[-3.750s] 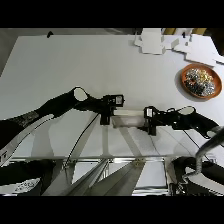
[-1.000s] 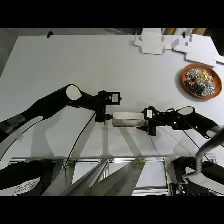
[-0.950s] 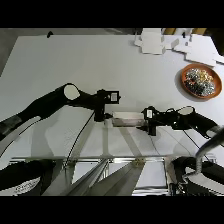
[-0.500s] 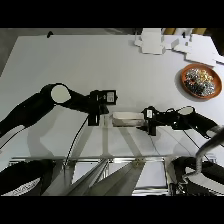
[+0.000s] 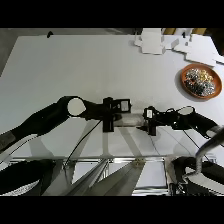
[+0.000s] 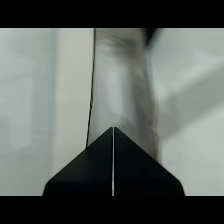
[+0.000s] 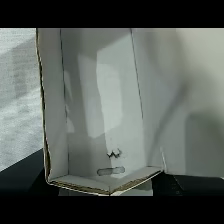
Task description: Fold the box and place the chain.
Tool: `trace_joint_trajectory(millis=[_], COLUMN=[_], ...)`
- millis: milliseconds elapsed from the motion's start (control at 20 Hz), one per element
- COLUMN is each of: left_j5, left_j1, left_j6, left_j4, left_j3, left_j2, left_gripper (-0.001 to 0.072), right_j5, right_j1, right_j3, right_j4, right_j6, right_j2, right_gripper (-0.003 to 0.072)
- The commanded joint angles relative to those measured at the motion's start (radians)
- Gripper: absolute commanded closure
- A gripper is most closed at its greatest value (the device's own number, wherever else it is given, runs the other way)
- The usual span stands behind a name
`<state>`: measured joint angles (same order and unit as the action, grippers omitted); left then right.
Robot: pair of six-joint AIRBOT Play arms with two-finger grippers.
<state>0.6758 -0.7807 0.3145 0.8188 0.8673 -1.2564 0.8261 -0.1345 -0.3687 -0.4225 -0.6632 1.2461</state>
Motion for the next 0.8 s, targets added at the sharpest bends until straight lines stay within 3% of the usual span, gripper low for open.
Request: trace_joint_trajectory(millis=[0,250,400,550,750], left_j5=[-0.310,-0.287,-0.260,-0.182,0.067], left_j1=[-0.009,0.022,0.029,0.052,0.126], left_j6=[0.001,0.005,0.005,0.035,0.170], left_j4=[-0.090,-0.108,-0.100,-0.056,0.102], left_j3=[0.011,0.022,0.022,0.022,0.018], left_j2=[-0.051,-0.180,-0.200,-0.134,0.011], left_gripper=[0.0707,0.0707,0.0706,0.0705,0.0703], right_j5=[0.000,0.000,0.000,0.000,0.000], right_j1=[0.000,0.000,0.000,0.000,0.000], right_j3=[0.001,0.001,0.001,0.001,0.001], right_j4=[0.000,0.000,0.000,0.000,0.000], right_j6=[0.000,0.000,0.000,0.000,0.000], right_j2=[0.001,0.001,0.001,0.001,0.001], right_gripper=[0.0345,0.0345,0.0345,0.0345,0.0345])
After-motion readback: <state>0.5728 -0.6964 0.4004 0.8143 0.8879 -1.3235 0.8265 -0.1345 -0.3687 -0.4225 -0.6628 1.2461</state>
